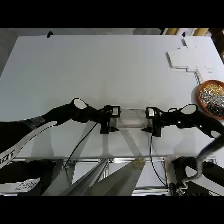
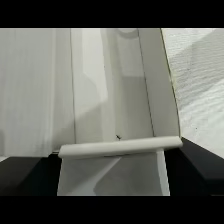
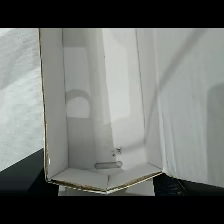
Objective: Fold the box and place the chain.
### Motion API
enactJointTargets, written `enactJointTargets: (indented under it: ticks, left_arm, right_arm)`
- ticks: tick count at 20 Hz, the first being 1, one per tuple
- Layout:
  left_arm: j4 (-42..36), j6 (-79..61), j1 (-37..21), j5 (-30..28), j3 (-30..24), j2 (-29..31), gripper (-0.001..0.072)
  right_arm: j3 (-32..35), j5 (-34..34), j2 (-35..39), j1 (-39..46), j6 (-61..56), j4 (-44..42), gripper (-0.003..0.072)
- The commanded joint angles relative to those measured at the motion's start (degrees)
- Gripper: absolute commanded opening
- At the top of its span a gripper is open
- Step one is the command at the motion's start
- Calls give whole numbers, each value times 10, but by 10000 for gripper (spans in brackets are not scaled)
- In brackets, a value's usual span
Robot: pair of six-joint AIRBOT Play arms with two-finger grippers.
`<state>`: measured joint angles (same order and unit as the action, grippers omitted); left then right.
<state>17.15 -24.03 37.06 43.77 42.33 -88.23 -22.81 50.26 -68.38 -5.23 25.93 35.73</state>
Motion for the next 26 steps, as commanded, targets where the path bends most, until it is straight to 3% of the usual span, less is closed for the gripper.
enactJointTargets:
  ticks: [1,3,4,7,9,26]
  left_arm:
    - [-7,0,2,-9,0,-4,626]
    - [-7,0,2,-11,0,-5,624]
    - [-7,0,2,-11,0,-5,575]
    - [-5,0,2,-9,0,-5,297]
    - [-2,0,2,-7,0,-5,187]
    - [8,0,2,-4,0,-5,209]
  right_arm:
    - [0,1,0,0,1,0,318]
    - [0,1,0,0,0,1,318]
    - [0,1,0,0,1,1,318]
    - [0,1,0,0,1,1,318]
    - [0,1,0,0,1,1,318]
    - [0,1,0,0,0,1,318]
